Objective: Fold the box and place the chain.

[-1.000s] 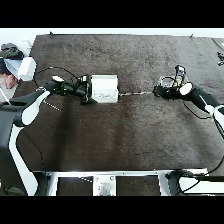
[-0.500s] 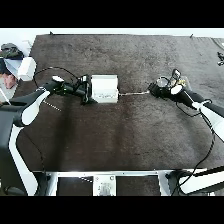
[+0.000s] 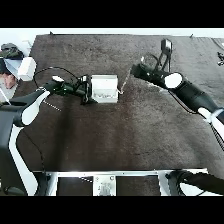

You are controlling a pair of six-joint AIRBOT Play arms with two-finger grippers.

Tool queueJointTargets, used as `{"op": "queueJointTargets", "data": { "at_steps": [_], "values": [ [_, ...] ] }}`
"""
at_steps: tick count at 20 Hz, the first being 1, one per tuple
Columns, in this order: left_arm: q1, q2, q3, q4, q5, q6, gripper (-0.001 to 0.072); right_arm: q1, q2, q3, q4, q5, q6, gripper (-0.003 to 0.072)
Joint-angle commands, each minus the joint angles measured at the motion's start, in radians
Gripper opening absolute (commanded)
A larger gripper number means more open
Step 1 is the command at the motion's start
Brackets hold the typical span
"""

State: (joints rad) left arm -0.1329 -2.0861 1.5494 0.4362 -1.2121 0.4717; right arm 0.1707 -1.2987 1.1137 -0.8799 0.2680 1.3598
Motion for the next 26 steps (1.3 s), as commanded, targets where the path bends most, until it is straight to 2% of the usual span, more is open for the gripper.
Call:
{"op": "queueJointTargets", "data": {
  "at_steps": [1,10,15,23,26],
  "values": [
    [0.001,0.000,0.000,0.000,0.000,0.001,0.0356,0.123,0.083,0.066,-0.026,-0.018,-0.044,-0.0005],
    [0.001,0.000,0.000,0.000,0.000,0.001,0.0356,0.175,0.081,0.099,-0.060,-0.047,-0.060,-0.0005],
    [0.001,0.000,0.000,0.000,0.000,0.000,0.0356,0.165,0.096,0.108,-0.174,-0.032,-0.059,-0.0005],
    [0.001,0.000,0.000,0.000,0.000,0.000,0.0356,0.044,0.097,0.323,-0.427,0.315,-0.042,-0.0005],
    [0.001,0.000,0.000,0.000,0.000,0.000,0.0356,0.027,0.097,0.389,-0.618,0.427,0.036,-0.0005]
  ]
}}
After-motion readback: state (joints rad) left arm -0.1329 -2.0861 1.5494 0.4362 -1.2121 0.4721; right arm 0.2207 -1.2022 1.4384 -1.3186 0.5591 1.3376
